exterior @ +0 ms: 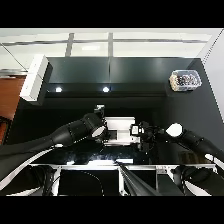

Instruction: Fold the box and place the chain.

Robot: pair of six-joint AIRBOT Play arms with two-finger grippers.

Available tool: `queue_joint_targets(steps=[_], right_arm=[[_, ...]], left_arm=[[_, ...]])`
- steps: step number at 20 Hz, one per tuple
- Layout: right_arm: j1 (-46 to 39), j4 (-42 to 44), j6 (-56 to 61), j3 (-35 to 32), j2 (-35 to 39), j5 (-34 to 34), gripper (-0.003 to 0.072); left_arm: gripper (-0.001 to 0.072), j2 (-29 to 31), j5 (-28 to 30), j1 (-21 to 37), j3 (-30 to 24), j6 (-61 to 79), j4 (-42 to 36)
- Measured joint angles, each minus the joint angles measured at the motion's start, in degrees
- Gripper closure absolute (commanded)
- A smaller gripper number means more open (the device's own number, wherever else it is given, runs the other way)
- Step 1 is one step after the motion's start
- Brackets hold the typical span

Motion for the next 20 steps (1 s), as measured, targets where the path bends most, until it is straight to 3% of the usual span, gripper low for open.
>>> queue_joint_targets(steps=[3, 6, 11, 12, 20], right_arm=[[0.00, 0.00, -0.04, 0.00, 0.00, 0.02, 0.0352], [0.00, 0.00, -0.07, 0.00, 0.00, 0.02, 0.0352], [0.00, 0.02, -0.09, 0.00, 0.00, 0.02, 0.0352], [0.00, 0.02, -0.11, 0.00, 0.00, 0.02, 0.0352], [0.00, 0.00, -0.15, 0.00, 0.00, 0.02, 0.0352]], left_arm=[[0.0677, 0.00, 0.17, -0.04, 0.00, 0.09, -0.04], [0.0469, -0.04, 0.96, -0.04, 0.39, 0.15, -0.22], [0.0444, -0.04, 0.07, 0.04, 1.75, 0.15, 0.31], [0.0360, -0.04, 0.02, 0.04, 1.88, 0.15, 0.52], [0.0351, -0.83, -1.20, 0.02, 2.16, 0.15, 2.60]])
